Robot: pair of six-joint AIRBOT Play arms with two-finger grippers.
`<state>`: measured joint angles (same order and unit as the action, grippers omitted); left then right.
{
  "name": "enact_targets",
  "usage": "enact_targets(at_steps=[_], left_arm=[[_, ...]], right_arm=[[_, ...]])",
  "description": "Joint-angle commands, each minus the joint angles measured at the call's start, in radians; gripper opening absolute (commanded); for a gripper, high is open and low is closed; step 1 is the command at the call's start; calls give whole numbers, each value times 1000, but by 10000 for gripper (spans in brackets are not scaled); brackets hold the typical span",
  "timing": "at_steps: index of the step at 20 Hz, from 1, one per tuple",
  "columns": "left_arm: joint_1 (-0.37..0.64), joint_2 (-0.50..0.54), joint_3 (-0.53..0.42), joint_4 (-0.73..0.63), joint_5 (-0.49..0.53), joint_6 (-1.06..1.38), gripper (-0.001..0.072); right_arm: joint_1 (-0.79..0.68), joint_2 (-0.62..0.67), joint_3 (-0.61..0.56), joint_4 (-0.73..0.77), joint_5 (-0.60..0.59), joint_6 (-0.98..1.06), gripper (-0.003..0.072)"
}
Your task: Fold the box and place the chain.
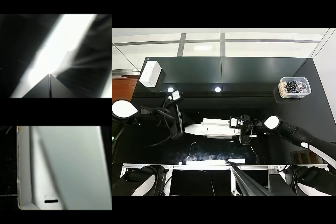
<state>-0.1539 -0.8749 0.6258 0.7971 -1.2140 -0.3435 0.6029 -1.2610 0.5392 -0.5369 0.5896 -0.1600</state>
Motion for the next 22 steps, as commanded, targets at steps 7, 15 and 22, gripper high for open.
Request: enact_targets(at_steps=[7,15,22], left_arm=[[-243,-28,-114,-345,608,-98,32],[-353,-282,-111,-330,811,-86,32],[-351,-259,-97,-237,809,-83,35]], right_arm=[[0,0,0,0,0,0,533],[0,0,0,0,0,0,533],[0,0,0,0,-9,8,533]])
